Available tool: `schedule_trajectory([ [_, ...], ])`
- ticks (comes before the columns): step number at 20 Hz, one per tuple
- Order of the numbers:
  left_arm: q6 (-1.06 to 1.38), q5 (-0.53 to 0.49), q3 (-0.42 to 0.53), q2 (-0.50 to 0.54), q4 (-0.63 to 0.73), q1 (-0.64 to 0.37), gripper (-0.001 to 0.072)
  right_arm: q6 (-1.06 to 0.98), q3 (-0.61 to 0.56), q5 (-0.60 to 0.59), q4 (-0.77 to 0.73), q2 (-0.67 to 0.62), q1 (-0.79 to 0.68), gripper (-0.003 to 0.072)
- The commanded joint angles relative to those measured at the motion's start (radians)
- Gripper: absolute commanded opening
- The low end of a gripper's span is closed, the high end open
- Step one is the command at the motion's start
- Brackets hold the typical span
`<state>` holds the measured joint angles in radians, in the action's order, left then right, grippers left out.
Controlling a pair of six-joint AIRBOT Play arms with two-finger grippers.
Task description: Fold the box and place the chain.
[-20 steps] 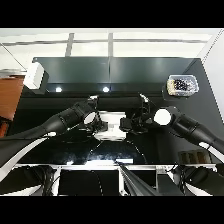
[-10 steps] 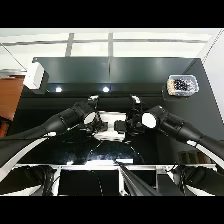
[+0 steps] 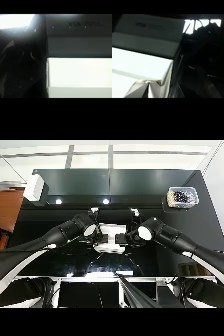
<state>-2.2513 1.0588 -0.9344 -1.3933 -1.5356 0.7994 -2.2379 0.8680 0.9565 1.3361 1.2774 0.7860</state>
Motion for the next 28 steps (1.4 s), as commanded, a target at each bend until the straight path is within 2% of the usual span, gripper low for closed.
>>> schedule_trajectory([
  [1,-0.002,0.001,0.000,0.000,0.000,0.000,0.0027,-0.010,0.023,0.025,0.015,0.021,0.002,0.0325],
  [7,-0.002,0.001,0.000,0.000,0.003,0.000,0.0027,-0.043,0.094,0.093,0.100,0.078,0.060,0.0292],
  [8,-0.002,0.001,0.000,0.000,0.003,0.000,0.0027,-0.053,0.103,0.114,0.114,0.087,0.066,0.0237],
  [10,-0.002,0.001,0.000,0.000,0.003,0.000,0.0027,-0.071,0.116,0.132,0.117,0.098,0.077,0.0231],
  [11,-0.002,0.000,0.000,0.000,0.003,0.000,0.0027,-0.076,0.119,0.132,0.117,0.101,0.080,0.0188],
  [28,-0.002,0.000,0.000,0.000,0.003,0.000,0.0027,-0.195,0.141,0.151,0.161,0.159,0.085,0.0187],
])
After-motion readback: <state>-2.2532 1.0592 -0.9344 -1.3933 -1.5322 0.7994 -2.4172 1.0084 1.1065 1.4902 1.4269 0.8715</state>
